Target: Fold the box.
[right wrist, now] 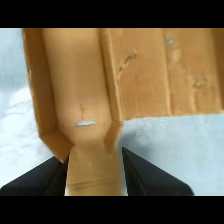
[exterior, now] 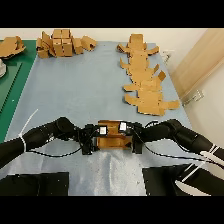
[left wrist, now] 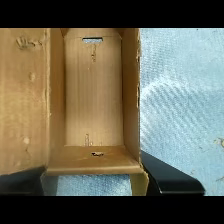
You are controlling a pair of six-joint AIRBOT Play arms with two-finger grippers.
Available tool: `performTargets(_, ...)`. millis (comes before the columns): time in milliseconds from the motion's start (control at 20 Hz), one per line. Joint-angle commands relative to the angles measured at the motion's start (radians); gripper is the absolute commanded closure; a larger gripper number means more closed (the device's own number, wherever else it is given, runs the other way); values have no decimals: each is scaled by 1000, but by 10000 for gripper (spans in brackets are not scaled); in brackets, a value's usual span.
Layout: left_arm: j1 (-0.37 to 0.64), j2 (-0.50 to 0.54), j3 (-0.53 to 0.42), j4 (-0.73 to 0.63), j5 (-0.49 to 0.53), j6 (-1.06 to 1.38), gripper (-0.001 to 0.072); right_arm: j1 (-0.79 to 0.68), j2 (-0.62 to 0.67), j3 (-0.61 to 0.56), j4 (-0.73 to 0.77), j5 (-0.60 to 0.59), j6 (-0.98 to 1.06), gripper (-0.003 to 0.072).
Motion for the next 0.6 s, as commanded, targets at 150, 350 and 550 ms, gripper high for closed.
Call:
performTargets(150, 0, 0, 1, 1, 0, 4, 197, 4, 1, 0, -47, 8, -4, 161)
performTargets(350, 0, 0, 1, 1, 0, 4, 197, 11, 1, 7, -17, 17, -15, 161)
performTargets(550, 0, 0, 1, 1, 1, 4, 197, 43, 1, 12, -26, 13, -15, 161)
